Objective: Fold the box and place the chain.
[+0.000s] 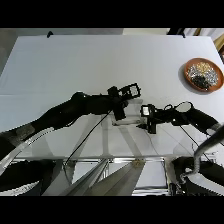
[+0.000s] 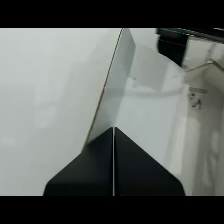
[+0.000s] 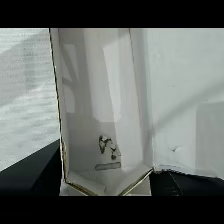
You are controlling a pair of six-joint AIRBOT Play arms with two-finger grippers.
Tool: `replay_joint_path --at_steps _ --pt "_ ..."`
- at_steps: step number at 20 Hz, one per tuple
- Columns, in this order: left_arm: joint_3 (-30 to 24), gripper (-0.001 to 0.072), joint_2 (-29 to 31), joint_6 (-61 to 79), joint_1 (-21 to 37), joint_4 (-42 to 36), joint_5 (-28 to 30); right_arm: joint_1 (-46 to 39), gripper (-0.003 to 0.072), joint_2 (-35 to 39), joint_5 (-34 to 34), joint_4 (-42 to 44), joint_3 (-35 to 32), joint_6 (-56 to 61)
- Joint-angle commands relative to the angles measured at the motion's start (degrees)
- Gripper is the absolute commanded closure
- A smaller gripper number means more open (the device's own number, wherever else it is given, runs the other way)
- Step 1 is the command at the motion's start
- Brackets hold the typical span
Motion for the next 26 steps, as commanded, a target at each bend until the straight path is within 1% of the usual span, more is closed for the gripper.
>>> replay_joint_path --at_steps 1,6,10,13,16,17,19,21,23,26 --pt "0.0 0.0701 -3.9 -3.0 0.4 0.2 -1.8 0.0 0.0288 0.0 0.0 0.0 0.0 0.0" --pt "0.0 0.0700 -7.2 -3.1 0.3 0.0 -1.3 0.0 0.0288 0.0 0.0 0.0 0.0 0.0" --pt "0.0 0.0700 -7.8 -3.1 0.3 0.2 -1.3 0.0 0.0288 0.0 0.0 0.0 0.0 0.0" --pt "0.0 0.0700 -7.2 -2.8 0.4 2.1 -1.3 0.0 0.0288 0.0 0.0 0.0 0.0 0.0" --pt "0.0 0.0700 -3.4 -2.9 0.9 5.7 -0.7 0.0 0.0288 0.0 0.0 0.0 0.0 0.0" --pt "0.0 0.0700 -1.4 -3.0 1.5 7.1 0.5 0.0 0.0288 0.0 0.0 0.0 0.0 0.0" --pt "0.0 0.0700 2.6 -3.1 3.2 9.8 4.9 0.0 0.0288 0.0 0.0 0.0 0.0 0.0" --pt "-0.3 0.0700 5.9 -3.1 4.8 11.4 10.7 0.0 0.0288 0.0 0.0 0.0 0.0 0.0" --pt "-2.5 0.0700 8.9 -3.1 5.7 10.8 13.3 0.0 0.0288 0.0 0.0 0.0 0.0 0.0" --pt "-8.5 0.0701 11.1 -2.6 5.9 7.3 13.2 0.0 0.0288 0.0 0.0 0.0 0.0 0.0"
